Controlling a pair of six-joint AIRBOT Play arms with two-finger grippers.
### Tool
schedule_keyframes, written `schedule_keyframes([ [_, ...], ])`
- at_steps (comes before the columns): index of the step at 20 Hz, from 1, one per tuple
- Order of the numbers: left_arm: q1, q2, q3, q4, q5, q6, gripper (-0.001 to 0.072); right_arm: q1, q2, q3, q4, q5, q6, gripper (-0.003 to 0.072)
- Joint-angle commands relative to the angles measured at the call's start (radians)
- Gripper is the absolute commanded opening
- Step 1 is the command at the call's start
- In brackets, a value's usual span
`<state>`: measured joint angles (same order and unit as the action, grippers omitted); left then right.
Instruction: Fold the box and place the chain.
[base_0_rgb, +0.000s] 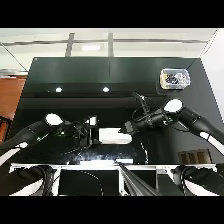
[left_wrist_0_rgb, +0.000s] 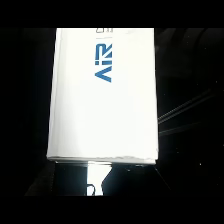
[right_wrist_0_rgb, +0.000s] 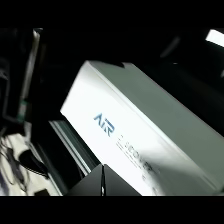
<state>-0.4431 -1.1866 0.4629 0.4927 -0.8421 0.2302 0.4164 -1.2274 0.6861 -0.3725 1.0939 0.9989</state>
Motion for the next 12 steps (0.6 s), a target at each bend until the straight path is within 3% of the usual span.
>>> schedule_keyframes([
  [1,0.0,-0.001,-0.001,0.0,0.0,0.001,0.0489,0.001,-0.042,-0.007,0.069,0.001,-0.015,0.0005],
  [12,0.0,-0.001,-0.001,0.0,0.0,0.001,0.0489,0.058,-0.119,-0.007,-0.006,-0.03,-0.008,0.0006],
])
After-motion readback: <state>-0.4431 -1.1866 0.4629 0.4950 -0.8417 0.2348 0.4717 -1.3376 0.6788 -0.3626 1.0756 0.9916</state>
